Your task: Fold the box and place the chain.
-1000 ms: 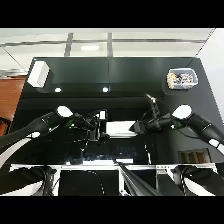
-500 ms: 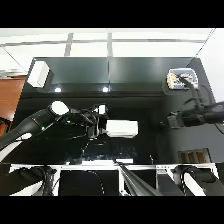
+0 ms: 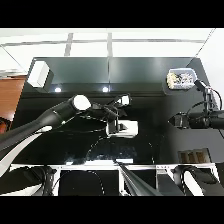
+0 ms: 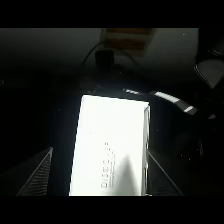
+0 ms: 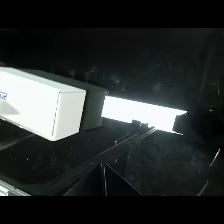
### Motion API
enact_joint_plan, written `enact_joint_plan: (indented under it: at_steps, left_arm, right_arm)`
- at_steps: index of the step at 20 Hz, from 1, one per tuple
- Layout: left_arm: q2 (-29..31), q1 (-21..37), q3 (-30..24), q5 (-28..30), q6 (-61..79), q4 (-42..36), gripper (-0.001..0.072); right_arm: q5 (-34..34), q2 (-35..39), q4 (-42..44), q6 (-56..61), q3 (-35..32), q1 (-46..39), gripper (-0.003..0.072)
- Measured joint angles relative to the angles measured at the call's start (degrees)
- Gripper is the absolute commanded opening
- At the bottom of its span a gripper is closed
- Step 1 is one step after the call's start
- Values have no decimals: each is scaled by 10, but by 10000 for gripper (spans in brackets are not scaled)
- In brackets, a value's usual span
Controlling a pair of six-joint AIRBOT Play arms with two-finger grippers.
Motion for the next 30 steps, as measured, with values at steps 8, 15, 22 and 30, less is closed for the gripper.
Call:
enact_joint_plan:
  at_steps: [8, 15, 22, 30]
  left_arm:
    - [-46, -8, 22, -18, -44, 7, 713]
    - [-50, -9, 24, -52, -49, 15, 713]
    - [-50, -29, 24, -56, -43, 67, 714]
    - [-67, -66, 24, 2, -38, 138, 686]
  right_arm:
    - [-8, 1, 3, -15, -3, -2, 11]
    - [-17, 1, 2, -23, -3, -2, 11]
    - [-18, 1, 2, -24, -3, -2, 11]
    - [-18, 1, 3, -24, -3, -2, 11]
